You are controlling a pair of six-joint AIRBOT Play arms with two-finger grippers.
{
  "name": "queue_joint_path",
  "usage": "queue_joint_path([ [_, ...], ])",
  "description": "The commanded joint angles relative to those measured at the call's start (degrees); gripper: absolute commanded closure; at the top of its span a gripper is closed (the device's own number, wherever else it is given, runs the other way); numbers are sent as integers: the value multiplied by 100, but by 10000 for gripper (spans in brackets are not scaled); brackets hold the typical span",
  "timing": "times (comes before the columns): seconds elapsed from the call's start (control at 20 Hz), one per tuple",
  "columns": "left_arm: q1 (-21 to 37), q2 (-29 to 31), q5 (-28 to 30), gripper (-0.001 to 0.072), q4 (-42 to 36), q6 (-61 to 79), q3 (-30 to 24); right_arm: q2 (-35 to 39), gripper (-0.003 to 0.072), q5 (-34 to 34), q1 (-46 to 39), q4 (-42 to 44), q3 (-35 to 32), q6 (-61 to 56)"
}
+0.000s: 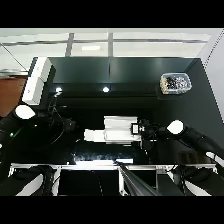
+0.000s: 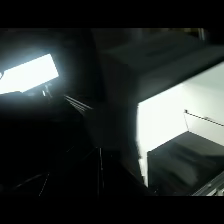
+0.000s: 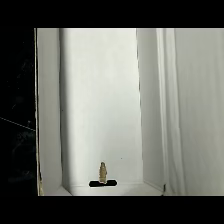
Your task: Fold the box and place the chain.
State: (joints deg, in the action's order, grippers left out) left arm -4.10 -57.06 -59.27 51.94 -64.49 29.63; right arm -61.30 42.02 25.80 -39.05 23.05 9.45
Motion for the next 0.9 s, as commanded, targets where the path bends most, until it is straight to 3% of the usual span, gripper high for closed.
queue_joint_path([
  [0.0,278,-66,-142,677,-170,-619,-293,2,209,4,2,0,2,-7],
  [0.15,59,-358,-90,678,-748,-625,-632,2,209,2,2,0,2,-26],
  [0.45,-1034,-791,1084,678,-1318,-625,-758,2,209,0,2,0,2,-70],
  [0.75,-1305,-791,1126,675,-1676,-621,-748,2,209,-2,2,-2,2,-68],
  [0.8,-1307,-791,1119,667,-1733,-597,-748,2,209,-4,2,0,2,-68],
  [0.85,-1303,-780,1102,551,-1777,-592,-743,2,209,-4,2,-2,2,-68],
])
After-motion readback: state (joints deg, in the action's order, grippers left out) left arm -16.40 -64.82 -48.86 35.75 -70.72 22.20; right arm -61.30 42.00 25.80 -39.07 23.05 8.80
